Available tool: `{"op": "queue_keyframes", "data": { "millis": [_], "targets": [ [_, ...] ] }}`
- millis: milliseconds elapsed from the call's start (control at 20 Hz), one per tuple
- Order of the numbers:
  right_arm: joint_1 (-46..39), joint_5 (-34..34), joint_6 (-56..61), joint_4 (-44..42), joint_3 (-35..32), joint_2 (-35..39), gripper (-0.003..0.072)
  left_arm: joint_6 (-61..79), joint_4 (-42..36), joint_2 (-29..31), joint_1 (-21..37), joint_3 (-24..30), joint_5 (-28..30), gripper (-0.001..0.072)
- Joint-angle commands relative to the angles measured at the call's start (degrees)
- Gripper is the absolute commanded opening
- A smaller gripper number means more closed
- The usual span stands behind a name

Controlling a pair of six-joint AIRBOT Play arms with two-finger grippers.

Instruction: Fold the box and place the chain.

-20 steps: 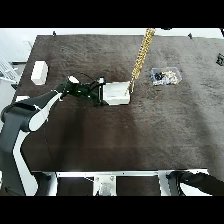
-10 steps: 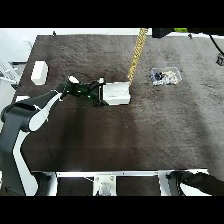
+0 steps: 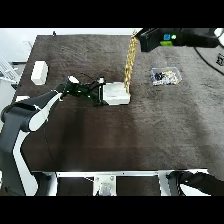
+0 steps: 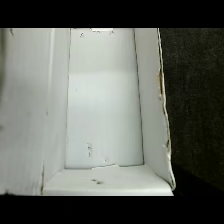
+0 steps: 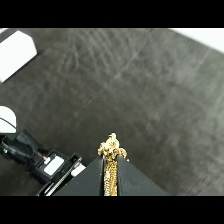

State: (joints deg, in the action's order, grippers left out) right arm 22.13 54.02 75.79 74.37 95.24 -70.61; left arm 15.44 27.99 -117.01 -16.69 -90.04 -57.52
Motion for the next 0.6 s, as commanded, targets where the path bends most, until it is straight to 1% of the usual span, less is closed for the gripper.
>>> {"op": "queue_keyframes", "data": {
  "millis": [0, 150, 350, 550],
  "targets": [
    [0.2, -3.4, 0.0, -1.8, -5.7, 0.0, 0.0005, 0.0, 0.0, 0.0, 0.0, 0.0, 0.0, 0.0527],
    [0.2, -6.3, 0.0, -4.6, -11.6, 0.0, 0.0004, 0.0, 0.0, 0.0, 0.0, 0.0, 0.0, 0.0527],
    [0.3, -13.8, 0.0, -6.8, -20.4, -0.3, 0.0004, 0.0, 0.0, 0.0, 0.0, 0.0, 0.0, 0.0527],
    [0.6, -20.1, 0.0, -9.7, -27.5, -3.4, 0.0003, 0.0, 0.0, 0.0, 0.0, 0.0, 0.0, 0.0527]
  ]
}}
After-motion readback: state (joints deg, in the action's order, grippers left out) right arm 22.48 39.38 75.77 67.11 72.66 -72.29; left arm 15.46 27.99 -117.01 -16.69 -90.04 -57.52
